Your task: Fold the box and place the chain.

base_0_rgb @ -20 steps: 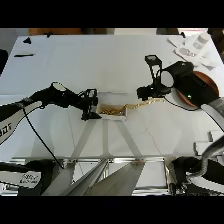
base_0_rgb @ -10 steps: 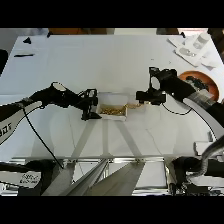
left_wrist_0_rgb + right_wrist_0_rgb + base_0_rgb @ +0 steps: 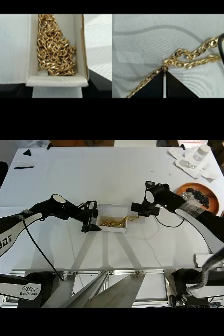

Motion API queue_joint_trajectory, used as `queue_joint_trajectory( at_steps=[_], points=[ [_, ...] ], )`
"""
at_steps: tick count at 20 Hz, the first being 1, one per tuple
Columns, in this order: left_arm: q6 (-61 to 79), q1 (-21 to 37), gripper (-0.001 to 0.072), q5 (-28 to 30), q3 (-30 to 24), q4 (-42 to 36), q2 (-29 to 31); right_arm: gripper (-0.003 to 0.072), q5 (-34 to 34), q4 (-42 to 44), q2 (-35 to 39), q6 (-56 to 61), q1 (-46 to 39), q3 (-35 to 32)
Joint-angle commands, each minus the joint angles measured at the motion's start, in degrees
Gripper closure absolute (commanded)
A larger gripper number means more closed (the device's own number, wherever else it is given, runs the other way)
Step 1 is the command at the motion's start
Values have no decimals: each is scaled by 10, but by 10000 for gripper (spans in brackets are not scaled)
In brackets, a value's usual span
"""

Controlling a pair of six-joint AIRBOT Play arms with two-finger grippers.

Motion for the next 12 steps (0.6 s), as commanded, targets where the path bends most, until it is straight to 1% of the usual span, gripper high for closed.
queue_joint_trajectory(
  at_steps=[1, 6, 8, 12],
  points=[
    [0, 0, 392, 0, 0, 0, 0, 677, 0, -16, -3, -10, 0, -1],
    [0, 0, 392, 0, 0, 0, 0, 679, 7, -48, 29, -49, 22, -1],
    [0, 0, 392, 0, 0, 0, 0, 679, 10, -61, 51, -51, 31, -1],
    [0, 0, 392, 0, 0, 0, 0, 680, 11, -74, 109, -97, 60, -1]
  ],
)
